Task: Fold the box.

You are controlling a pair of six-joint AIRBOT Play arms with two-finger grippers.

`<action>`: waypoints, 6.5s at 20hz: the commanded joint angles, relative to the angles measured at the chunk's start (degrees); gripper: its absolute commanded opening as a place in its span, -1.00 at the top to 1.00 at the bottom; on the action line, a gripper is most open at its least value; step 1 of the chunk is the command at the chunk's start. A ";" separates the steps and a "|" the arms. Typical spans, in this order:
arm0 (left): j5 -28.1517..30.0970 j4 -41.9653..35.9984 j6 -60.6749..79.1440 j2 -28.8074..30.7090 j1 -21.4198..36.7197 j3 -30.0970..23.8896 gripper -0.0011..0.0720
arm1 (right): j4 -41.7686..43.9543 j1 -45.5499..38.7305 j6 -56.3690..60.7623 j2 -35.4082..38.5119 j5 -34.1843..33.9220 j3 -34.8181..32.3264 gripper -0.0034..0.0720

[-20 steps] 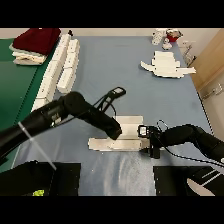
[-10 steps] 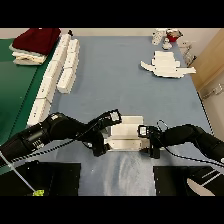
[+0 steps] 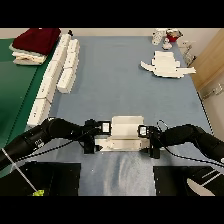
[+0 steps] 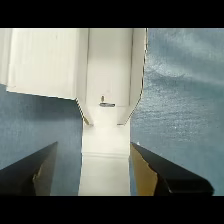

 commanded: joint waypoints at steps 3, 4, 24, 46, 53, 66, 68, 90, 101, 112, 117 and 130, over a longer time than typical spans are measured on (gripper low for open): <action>4.92 -10.99 10.36 -4.52 -0.55 -2.40 -0.93 | 0.02 0.02 0.02 0.00 0.00 0.04 -0.44; 5.49 -12.33 11.34 -5.55 -1.27 -2.40 -0.92 | 0.02 0.02 0.02 0.00 0.00 0.04 -0.44; 5.09 -17.55 15.96 -13.11 -4.24 0.20 0.80 | 0.02 0.02 0.02 0.00 0.00 0.04 -0.44; 4.42 -13.00 13.22 -9.22 0.79 -0.13 0.02 | 0.02 0.02 0.02 0.00 0.00 0.04 -0.44; 8.72 -18.18 16.98 -13.64 -2.95 0.83 0.03 | 0.02 0.02 0.02 0.00 0.00 0.04 -0.44; 8.48 -20.24 18.53 -15.63 -5.33 2.58 -0.45 | 0.02 0.02 0.02 0.00 0.00 0.04 -0.44; 8.37 -20.17 16.37 -15.61 -5.33 2.58 -0.49 | 0.02 0.02 0.02 0.00 0.00 0.04 -0.44; -17.79 18.18 -61.09 4.44 28.65 3.45 0.93 | 0.02 0.02 0.02 0.00 0.00 0.04 -0.44; -5.25 -11.89 -47.08 -8.31 17.16 -5.51 0.94 | 0.02 0.02 0.02 0.00 0.00 0.04 -0.44; -5.31 -18.82 -47.17 -8.39 10.73 -1.09 0.94 | 0.02 0.02 0.02 0.00 0.00 0.04 -0.44; -5.35 -19.80 -47.30 -8.39 10.73 -1.09 0.93 | 0.02 0.02 0.02 0.00 0.00 0.04 -0.44; -4.09 -19.85 -47.12 -8.41 10.73 -1.09 -0.49 | 0.02 0.02 0.02 0.00 0.00 0.04 -0.44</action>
